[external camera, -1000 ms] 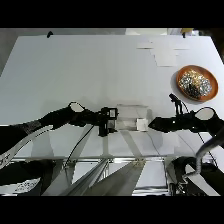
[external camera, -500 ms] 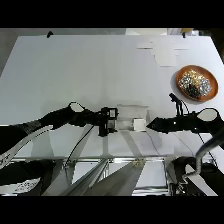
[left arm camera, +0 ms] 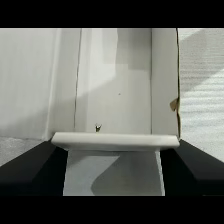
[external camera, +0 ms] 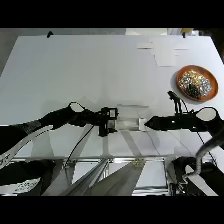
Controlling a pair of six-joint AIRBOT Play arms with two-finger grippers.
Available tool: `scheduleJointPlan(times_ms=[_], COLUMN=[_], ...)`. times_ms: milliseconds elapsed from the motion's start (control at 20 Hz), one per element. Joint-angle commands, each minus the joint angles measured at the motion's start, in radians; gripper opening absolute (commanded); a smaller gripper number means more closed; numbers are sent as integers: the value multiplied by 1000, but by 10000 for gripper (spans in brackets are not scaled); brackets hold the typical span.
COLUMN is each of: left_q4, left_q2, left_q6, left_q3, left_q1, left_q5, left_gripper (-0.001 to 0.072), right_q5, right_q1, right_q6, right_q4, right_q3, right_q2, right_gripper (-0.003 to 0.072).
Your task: Fold the box and place the chain.
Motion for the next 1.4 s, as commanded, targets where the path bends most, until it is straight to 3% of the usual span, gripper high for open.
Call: scheduleJointPlan(times_ms=[0,250,500,1100,1350], left_q4=[0,0,0,0,0], left_q2=[1,1,1,1,1], left_q6=[0,0,0,0,0], left_q3=[0,0,0,0,0], left_q1=[0,0,0,0,0], left_q5=[0,0,0,0,0], left_gripper=[206,206,206,206,206], right_q5=[-65,-77,-72,-58,-41], right_q1=[102,282,417,623,634], right_q6=[146,405,716,1041,1122], right_q4=[-141,-319,-501,-691,-765], right_q3=[65,194,230,314,314], right_q2=[-35,-126,-169,-315,-324], right_gripper=[418,417,417,414,346])
